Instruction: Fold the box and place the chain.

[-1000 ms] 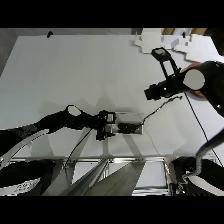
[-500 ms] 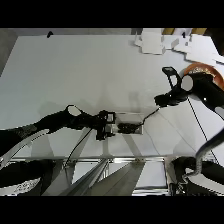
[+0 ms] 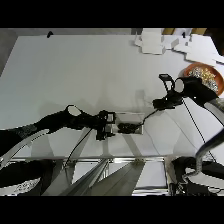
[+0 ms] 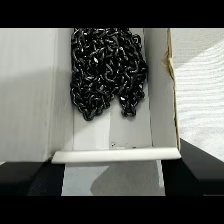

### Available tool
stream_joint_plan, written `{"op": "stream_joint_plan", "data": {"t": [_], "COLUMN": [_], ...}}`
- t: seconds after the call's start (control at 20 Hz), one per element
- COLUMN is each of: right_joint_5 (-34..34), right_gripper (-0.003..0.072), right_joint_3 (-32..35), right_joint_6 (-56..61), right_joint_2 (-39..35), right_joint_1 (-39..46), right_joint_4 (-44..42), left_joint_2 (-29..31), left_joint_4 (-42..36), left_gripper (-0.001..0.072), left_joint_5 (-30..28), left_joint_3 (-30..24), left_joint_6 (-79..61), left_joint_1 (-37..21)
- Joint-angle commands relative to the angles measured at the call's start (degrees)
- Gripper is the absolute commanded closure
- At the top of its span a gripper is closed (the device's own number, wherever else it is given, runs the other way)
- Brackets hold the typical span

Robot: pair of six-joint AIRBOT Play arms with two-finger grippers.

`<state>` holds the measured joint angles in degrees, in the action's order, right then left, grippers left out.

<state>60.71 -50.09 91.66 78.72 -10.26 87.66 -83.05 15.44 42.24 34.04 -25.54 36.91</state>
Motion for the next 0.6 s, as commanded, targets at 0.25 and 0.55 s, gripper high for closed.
{"op": "stream_joint_plan", "data": {"t": [0.25,0.55], "right_joint_5": [-0.46,4.68], "right_gripper": [0.0626,0.0669], "right_joint_3": [0.04,0.04], "right_joint_6": [-0.04,-3.56], "right_joint_2": [1.05,-3.43], "right_joint_1": [-0.04,-0.02], "right_joint_4": [-2.84,-2.6], "left_joint_2": [0.02,0.04], "left_joint_4": [0.0,0.0], "left_gripper": [0.0502,0.0502], "left_joint_5": [0.0,-0.02], "left_joint_3": [0.0,0.0], "left_joint_6": [0.0,0.0], "left_joint_1": [-0.02,-0.02]}}
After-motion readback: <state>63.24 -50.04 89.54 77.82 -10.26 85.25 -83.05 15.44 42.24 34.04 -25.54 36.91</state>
